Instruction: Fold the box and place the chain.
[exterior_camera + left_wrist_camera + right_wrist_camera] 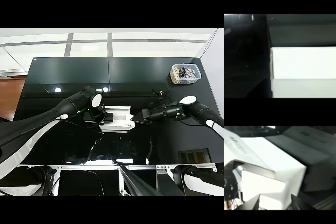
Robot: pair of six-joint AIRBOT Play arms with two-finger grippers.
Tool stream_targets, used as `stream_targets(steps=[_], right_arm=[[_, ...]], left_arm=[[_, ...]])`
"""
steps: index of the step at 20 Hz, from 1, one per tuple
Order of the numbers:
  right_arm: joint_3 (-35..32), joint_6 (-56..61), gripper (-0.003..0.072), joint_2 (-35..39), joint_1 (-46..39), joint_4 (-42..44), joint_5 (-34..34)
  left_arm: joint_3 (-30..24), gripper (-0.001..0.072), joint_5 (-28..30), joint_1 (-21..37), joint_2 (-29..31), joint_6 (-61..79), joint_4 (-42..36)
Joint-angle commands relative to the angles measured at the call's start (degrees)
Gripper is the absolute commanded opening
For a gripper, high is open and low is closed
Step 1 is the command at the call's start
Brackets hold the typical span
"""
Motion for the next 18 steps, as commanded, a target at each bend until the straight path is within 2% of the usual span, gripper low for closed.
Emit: stream_targets(steps=[1,3,6,15,16,18], right_arm=[[4.13,7.21,0.0436,-0.04,4.50,-6.19,-2.67],[7.28,12.66,0.0435,-0.04,6.93,-11.63,-3.58],[10.21,16.48,0.0364,-0.04,9.44,-13.38,-3.69],[13.53,33.62,0.0354,-0.15,18.14,-31.89,-8.15],[13.64,35.43,0.0267,-0.15,18.99,-33.40,-8.68],[13.64,38.64,0.0248,-0.33,20.33,-35.47,-9.53]], left_arm=[[0.02,0.0027,0.24,0.04,0.04,0.00,-0.22],[0.02,0.0027,0.24,0.04,0.04,0.00,-0.24],[0.02,0.0027,0.26,0.04,0.04,0.00,-0.24],[0.02,0.0027,0.35,0.04,0.04,0.00,-0.24],[0.02,0.0027,0.35,0.04,0.02,0.00,-0.22],[0.02,0.0027,0.35,0.04,0.02,0.00,-0.22]])
